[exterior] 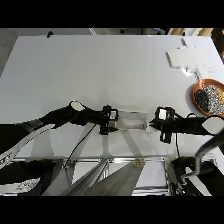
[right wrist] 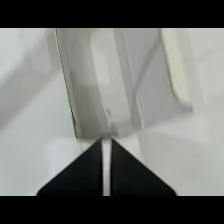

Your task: Fold the box and place the chain.

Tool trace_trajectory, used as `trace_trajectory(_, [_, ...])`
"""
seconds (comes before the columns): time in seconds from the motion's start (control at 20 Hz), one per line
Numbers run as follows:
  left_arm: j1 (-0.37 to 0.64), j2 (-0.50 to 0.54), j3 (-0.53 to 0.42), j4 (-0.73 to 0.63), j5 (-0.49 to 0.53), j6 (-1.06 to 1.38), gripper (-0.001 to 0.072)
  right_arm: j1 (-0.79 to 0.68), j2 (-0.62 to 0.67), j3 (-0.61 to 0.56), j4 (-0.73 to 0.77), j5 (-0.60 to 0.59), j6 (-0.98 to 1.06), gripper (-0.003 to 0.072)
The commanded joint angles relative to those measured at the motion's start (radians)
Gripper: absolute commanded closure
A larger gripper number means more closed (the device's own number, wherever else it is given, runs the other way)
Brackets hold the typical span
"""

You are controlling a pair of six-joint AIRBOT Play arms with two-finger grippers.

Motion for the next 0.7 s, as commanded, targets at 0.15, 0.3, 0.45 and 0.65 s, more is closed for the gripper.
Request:
trace_trajectory(0.15, [0.001,0.0,0.0,0.0,0.0,0.001,0.0439,0.0,-0.054,0.001,0.478,-0.242,-0.076,0.0669])
trace_trajectory(0.3, [0.001,0.0,0.0,0.0,0.0,0.001,0.0439,0.0,-0.216,0.001,0.515,-0.34,-0.071,0.0669])
trace_trajectory(0.45, [0.001,0.0,0.0,0.0,0.0,0.001,0.0439,0.0,-0.377,0.001,0.477,-0.344,-0.037,0.0669])
trace_trajectory(0.65, [0.001,0.0,0.0,0.0,0.0,0.001,0.0439,0.0,-0.453,0.001,0.402,-0.392,0.076,0.0669])
